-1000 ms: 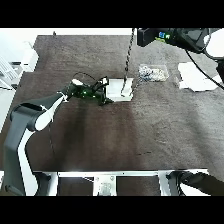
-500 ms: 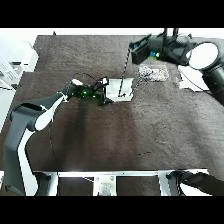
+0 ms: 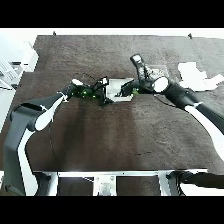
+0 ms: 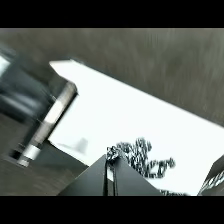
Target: Fold the box and place the chain.
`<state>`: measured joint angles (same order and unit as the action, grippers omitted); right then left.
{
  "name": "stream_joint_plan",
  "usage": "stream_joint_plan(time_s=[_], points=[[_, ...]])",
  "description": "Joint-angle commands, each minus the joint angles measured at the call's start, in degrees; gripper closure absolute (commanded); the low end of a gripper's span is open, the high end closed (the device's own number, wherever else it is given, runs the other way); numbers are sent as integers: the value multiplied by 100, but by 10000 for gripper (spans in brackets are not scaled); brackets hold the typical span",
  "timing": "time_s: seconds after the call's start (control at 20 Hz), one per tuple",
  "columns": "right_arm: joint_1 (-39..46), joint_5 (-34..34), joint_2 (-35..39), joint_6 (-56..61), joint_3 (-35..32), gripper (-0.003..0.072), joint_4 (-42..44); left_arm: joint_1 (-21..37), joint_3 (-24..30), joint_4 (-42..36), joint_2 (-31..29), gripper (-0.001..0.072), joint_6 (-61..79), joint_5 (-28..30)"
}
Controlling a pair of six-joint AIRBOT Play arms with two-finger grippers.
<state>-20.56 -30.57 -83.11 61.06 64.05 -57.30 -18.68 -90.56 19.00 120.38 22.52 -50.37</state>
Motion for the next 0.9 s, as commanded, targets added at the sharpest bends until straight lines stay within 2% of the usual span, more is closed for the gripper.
stream_joint_plan(time_s=[0.0,0.05,0.1,0.35,0.5,0.65,0.85], points=[[4,354,-531,-7,-118,528,96,4,0,0,2,382,0,2],[17,356,-538,-9,-101,249,92,4,0,0,2,382,0,0],[46,356,-520,-9,-52,189,90,4,0,0,2,382,2,2],[778,424,-125,74,133,188,76,4,0,2,2,382,0,0],[1576,669,-192,699,175,186,146,4,0,2,2,382,0,-2],[2031,-39,-693,702,662,187,361,4,0,-11,2,382,0,0],[2057,-920,-1784,581,1799,191,404,4,0,-11,2,382,0,-2]])
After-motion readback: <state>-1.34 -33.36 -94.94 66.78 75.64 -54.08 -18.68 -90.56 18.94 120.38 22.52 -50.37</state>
